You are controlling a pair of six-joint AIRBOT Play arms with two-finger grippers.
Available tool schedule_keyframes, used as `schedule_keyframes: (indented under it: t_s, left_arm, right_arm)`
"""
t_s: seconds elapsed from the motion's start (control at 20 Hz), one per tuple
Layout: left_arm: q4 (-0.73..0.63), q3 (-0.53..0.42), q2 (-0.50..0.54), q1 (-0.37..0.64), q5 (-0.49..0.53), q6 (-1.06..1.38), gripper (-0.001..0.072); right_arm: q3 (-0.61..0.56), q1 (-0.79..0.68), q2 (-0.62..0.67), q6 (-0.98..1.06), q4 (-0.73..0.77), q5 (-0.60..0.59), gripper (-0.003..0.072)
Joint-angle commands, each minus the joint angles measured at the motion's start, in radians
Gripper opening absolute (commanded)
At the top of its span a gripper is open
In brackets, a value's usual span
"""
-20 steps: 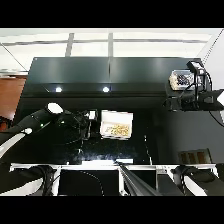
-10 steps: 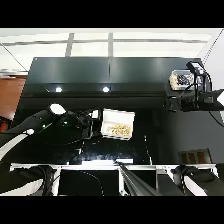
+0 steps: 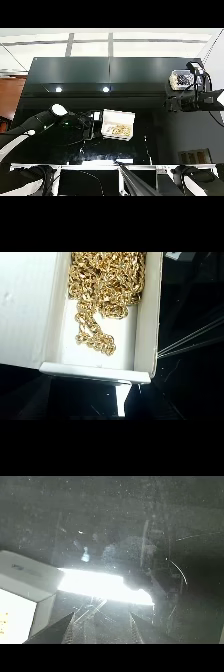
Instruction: Fold the box and place the chain.
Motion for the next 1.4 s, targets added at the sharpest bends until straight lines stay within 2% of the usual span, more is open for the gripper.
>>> schedule_keyframes:
  t_s: [0.0,0.25,0.45,0.8,0.85,0.95,1.05,1.15,1.25,1.35]
  left_arm:
    - [0.004,0.001,0.0,-0.007,-0.003,0.0,0.0697]
    - [0.001,0.001,0.0,-0.049,0.001,-0.006,0.0693]
    - [0.0,0.001,0.0,-0.076,0.068,-0.054,0.0693]
    - [0.0,0.001,0.0,-0.077,0.057,-0.049,0.0686]
    - [0.002,0.001,0.0,-0.077,0.046,-0.039,0.0641]
    - [0.002,0.001,0.0,-0.077,0.048,-0.038,0.0321]
    - [0.002,0.001,0.0,-0.077,0.048,-0.038,0.0282]
    - [0.002,0.001,0.0,-0.077,0.048,-0.038,0.0281]
    - [0.002,0.001,0.0,-0.077,0.048,-0.038,0.0281]
    - [0.003,0.001,0.0,-0.077,0.048,-0.038,0.0281]
  right_arm:
    - [0.0,0.0,0.0,0.0,0.0,0.002,0.041]
    - [0.0,0.0,-0.001,0.0,0.0,0.001,0.041]
    - [-0.001,0.0,0.0,0.0,-0.001,0.001,0.041]
    - [-0.003,0.0,-0.002,0.0,-0.001,0.0,0.041]
    - [-0.003,0.0,-0.002,0.0,-0.001,0.001,0.041]
    - [-0.003,0.0,-0.002,0.0,-0.002,0.0,0.041]
    - [-0.003,0.0,-0.002,0.0,-0.001,0.0,0.0413]
    - [-0.003,0.009,-0.006,0.0,0.015,-0.023,0.071]
    - [-0.003,0.056,-0.035,-0.049,0.076,-0.089,0.071]
    - [-0.002,0.113,-0.085,-0.062,0.121,-0.236,0.0709]
